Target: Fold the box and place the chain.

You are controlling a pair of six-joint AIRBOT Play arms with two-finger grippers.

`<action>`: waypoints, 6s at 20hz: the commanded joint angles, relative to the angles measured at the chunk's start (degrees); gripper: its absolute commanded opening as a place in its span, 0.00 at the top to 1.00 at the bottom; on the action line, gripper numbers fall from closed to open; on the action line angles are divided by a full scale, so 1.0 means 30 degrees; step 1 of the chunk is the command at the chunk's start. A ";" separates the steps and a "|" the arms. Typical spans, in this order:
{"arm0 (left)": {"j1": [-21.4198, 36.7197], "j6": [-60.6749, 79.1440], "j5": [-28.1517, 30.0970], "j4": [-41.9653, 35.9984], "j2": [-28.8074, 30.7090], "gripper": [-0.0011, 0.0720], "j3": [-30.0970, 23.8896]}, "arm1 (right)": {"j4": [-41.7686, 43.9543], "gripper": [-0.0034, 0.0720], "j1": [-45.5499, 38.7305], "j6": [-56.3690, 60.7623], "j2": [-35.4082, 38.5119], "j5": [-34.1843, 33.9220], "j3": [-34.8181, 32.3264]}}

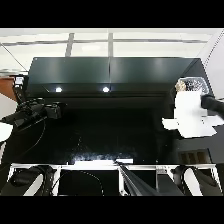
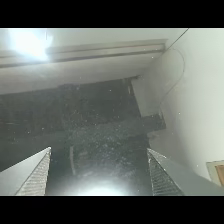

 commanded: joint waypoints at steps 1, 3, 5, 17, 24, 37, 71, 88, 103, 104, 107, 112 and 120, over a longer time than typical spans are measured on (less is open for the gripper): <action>-0.0015 0.0022 0.0342 0.0007 -0.0044 0.03 0.0000 | -0.2914 0.01 -0.6426 0.1843 -0.2812 0.1326 0.2040; -0.0007 0.0029 0.0634 0.0015 -0.0044 0.03 0.0000 | -0.2208 0.01 -0.9777 0.1865 -0.4903 0.1887 0.2630; -0.0007 0.0036 0.0838 0.0007 -0.0044 0.03 0.0000 | -0.0714 0.01 -1.2364 0.0189 -0.7337 0.3118 0.3774; -0.0007 0.0029 0.1362 0.0007 -0.0131 0.03 0.0000 | 0.9078 0.01 -1.2058 -1.0426 -2.0975 1.8200 1.3945; -0.0007 0.0029 0.1501 0.0007 -0.0131 0.03 0.0000 | 0.6477 0.11 -1.0856 -1.0338 -2.1179 1.9307 1.3996; -0.0007 0.0029 0.1501 0.0007 -0.0131 0.03 0.0000 | 0.6747 0.85 -1.0848 -1.0295 -2.1158 2.1077 1.3996; -0.2550 -0.1705 0.0656 -0.3789 -0.4634 0.03 0.0000 | 1.6072 0.89 1.5999 -1.1883 -0.4182 0.2280 -0.2739; -0.0364 1.1817 -0.8633 -1.6954 -1.5526 0.03 0.0007 | 1.6109 0.89 1.6254 -1.1985 -0.4182 0.2018 -0.2739; -0.2353 1.7522 -0.8561 -1.7012 -1.5671 0.23 0.0007 | 1.6167 0.89 1.6254 -1.1912 -0.4182 0.2040 -0.2739; -0.2353 1.7872 -0.8823 -1.6997 -1.5671 0.23 0.0007 | 1.6160 0.89 1.6254 -1.1912 -0.4182 0.2040 -0.2739; -0.2361 1.8608 -0.9697 -1.6983 -1.5671 0.64 0.0007 | 1.6167 0.89 1.6254 -1.1912 -0.4182 0.2033 -0.2739; -0.2361 1.9088 -0.9683 -1.6757 -1.5671 0.95 0.0131 | 1.6167 0.49 1.6203 -1.1358 -0.4182 0.2222 -0.2703; -0.4809 1.9161 -0.9114 -0.9719 -1.4258 0.96 0.3956 | 0.6302 0.01 0.8808 -0.8728 -0.4175 1.3406 0.3308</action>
